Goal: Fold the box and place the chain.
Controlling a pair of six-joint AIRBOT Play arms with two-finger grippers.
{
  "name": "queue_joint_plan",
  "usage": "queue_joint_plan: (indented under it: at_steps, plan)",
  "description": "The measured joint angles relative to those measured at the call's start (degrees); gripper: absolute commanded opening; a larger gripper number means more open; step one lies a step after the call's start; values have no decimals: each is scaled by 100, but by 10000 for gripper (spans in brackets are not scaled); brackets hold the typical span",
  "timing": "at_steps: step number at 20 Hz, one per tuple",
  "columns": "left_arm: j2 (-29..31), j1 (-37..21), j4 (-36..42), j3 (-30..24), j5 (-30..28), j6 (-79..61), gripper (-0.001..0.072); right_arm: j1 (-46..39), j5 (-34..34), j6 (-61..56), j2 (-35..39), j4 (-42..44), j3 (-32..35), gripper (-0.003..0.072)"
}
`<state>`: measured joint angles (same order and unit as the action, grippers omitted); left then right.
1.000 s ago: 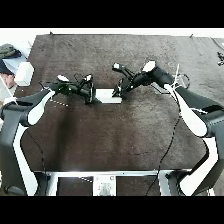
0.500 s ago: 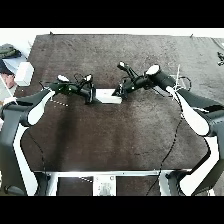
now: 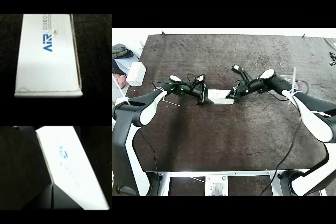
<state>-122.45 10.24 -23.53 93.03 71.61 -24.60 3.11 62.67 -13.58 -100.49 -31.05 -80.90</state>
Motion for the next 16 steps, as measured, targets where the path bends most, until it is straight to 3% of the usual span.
queue_joint_plan:
  at_steps: [4, 7, 14, 15, 16]
  plan:
    - [0, 0, 2, 0, -9, -9, 404, -7, 20, -240, 1250, 273, 181, -16]
    - [0, 0, 2, -2, -15, -26, 404, 2, -219, -538, 2441, 315, 791, -16]
    - [0, 0, 0, -2, -20, -28, 399, 2, -2435, -901, 5834, 374, 3748, -15]
    - [0, 0, 2, -2, -17, -28, 144, -2, -2769, -916, 6304, 402, 4188, -15]
    - [0, 0, 15, -2, -17, -26, 10, 2, -3016, -925, 6701, 393, 4588, -14]
